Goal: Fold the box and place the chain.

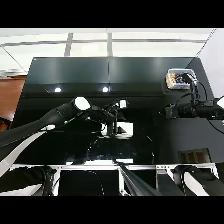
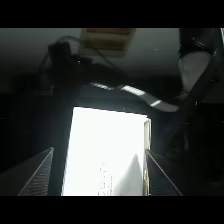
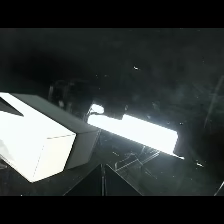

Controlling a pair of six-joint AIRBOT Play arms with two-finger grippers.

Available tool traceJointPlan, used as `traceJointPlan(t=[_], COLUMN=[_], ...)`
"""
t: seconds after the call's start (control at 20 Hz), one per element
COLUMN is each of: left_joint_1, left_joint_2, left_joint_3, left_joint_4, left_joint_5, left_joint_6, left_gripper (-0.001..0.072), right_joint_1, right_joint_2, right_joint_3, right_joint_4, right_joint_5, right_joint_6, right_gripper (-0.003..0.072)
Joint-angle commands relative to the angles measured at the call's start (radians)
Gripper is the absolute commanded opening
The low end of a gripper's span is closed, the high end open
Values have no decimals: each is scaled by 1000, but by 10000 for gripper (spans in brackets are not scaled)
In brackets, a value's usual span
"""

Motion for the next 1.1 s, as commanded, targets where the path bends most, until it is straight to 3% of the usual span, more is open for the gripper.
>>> traceJointPlan(t=[0.0,0.4,0.6,1.05], left_joint_1=[-2,-1,-1,-3], left_joint_2=[-23,-27,-27,-27], left_joint_3=[12,12,12,11], left_joint_4=[-2,19,90,273], left_joint_5=[-18,-78,-116,-88], left_joint_6=[-17,-17,-17,-6], left_gripper=[707,707,707,707], right_joint_1=[1,1,1,1], right_joint_2=[1,1,1,1], right_joint_3=[0,0,0,0], right_joint_4=[0,0,0,0], right_joint_5=[-3,-16,-15,-16], right_joint_6=[-7,-17,-16,-16], right_gripper=[17,16,16,16])
